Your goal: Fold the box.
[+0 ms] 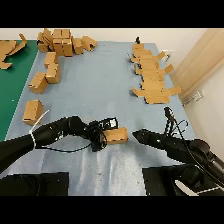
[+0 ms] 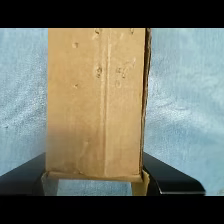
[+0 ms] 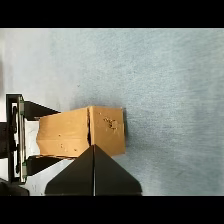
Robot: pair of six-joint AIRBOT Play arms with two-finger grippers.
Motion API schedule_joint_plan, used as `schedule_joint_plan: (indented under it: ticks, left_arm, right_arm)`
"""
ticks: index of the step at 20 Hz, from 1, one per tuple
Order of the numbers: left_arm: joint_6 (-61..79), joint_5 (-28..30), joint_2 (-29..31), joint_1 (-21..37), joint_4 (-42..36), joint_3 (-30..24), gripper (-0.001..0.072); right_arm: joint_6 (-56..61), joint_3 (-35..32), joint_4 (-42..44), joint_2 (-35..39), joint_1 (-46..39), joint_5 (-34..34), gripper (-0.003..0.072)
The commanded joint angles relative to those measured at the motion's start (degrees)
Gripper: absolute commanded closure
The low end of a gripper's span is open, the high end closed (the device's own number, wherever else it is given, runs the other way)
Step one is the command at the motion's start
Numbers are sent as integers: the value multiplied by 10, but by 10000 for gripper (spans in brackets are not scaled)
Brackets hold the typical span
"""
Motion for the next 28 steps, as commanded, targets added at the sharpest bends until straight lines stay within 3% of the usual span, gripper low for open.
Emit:
schedule_joint_plan:
  ticks: [1, 5, 8, 16, 22, 28]
  left_arm:
    - [-30, 10, 0, 1, -19, 1, 192]
    - [-70, 30, 0, 13, -14, 3, 192]
    - [-130, 28, 1, 62, -4, 7, 191]
    - [-273, 29, 13, 293, 152, 62, 191]
    - [-273, 56, 11, 468, 164, 82, 191]
    - [-273, 127, -3, 493, 163, 85, 192]
  right_arm:
    - [4, 0, -3, 1, 0, 0, 685]
    - [5, 0, -4, 1, 0, 4, 685]
    - [5, 0, -4, 1, 0, 24, 685]
    - [6, 0, -4, 1, 0, 41, 685]
    - [6, 0, -4, 1, 0, 53, 685]
    - [5, 0, -4, 1, 0, 71, 685]
